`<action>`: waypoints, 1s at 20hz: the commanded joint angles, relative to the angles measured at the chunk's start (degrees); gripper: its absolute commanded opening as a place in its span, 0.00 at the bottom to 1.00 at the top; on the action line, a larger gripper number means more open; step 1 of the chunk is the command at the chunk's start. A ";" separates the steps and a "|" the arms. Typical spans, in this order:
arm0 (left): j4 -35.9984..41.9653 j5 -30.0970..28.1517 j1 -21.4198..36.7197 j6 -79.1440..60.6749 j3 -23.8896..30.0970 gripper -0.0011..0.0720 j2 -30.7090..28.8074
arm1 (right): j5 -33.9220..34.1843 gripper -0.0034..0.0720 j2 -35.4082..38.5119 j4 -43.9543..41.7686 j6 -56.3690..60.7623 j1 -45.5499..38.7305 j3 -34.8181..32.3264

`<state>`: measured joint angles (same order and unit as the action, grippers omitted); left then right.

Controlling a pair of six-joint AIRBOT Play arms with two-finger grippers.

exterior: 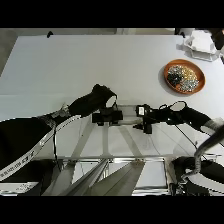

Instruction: Fold the box and place the chain.

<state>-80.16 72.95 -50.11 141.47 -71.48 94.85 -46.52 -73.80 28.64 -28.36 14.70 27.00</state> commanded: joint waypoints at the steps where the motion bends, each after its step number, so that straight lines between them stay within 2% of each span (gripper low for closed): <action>1: 0.42 -0.50 -0.09 -0.04 0.00 0.52 0.94 | 0.02 0.53 0.00 0.00 -0.04 0.00 -0.02; 2: 0.42 -0.63 -0.24 -0.04 0.00 0.47 1.07 | 0.02 0.53 0.00 0.00 -0.04 0.00 -0.02; 5: 0.85 -1.25 -0.26 -0.04 0.00 0.43 1.49 | 0.00 0.53 0.00 0.00 -0.02 0.00 -0.02; 6: 0.85 -1.33 -0.26 -0.07 0.00 0.37 1.51 | 0.02 0.53 0.00 0.00 -0.02 0.00 -0.02; 18: 2.95 -3.04 -0.44 -0.31 0.00 0.36 2.45 | 0.02 0.53 0.00 0.00 -0.02 0.00 -0.02; 19: 3.02 -3.02 -0.48 -0.70 0.00 0.27 2.45 | 0.02 0.53 0.00 0.00 -0.02 0.00 -0.02; 20: 3.19 -2.82 -0.48 -1.03 0.00 0.10 2.45 | 0.00 0.53 0.00 0.00 -0.02 0.00 -0.02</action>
<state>-78.00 70.22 -50.50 140.86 -71.48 97.08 -46.46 -73.82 28.67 -28.51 14.68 26.96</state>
